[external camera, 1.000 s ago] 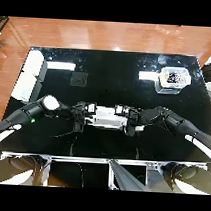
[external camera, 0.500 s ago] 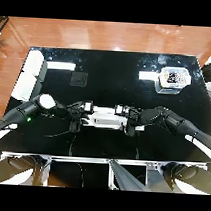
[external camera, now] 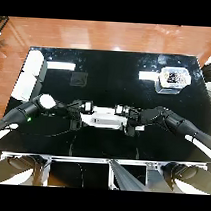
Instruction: Fold the box and place the chain.
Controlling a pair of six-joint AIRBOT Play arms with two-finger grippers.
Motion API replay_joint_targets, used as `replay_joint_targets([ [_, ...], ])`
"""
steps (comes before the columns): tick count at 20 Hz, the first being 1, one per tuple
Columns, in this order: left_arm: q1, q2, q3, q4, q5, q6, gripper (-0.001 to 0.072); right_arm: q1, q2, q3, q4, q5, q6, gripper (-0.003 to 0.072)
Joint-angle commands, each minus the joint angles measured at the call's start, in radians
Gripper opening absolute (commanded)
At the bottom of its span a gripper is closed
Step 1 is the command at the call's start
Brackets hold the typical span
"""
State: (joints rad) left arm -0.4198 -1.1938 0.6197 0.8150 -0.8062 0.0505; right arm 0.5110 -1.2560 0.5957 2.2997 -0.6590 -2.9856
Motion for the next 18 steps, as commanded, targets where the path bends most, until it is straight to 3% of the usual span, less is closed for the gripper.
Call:
replay_joint_targets([
  [1,-0.015,-0.010,0.001,0.006,0.032,0.021,0.0625,0.000,0.000,0.000,0.000,0.000,0.000,0.0521],
  [4,-0.015,-0.011,0.001,-0.021,0.029,0.023,0.0548,0.000,0.000,0.000,0.000,0.000,0.000,0.0521],
  [18,-0.050,-0.024,0.002,-0.050,0.077,0.040,0.0546,0.000,0.000,0.000,0.000,0.000,0.000,0.0521],
])
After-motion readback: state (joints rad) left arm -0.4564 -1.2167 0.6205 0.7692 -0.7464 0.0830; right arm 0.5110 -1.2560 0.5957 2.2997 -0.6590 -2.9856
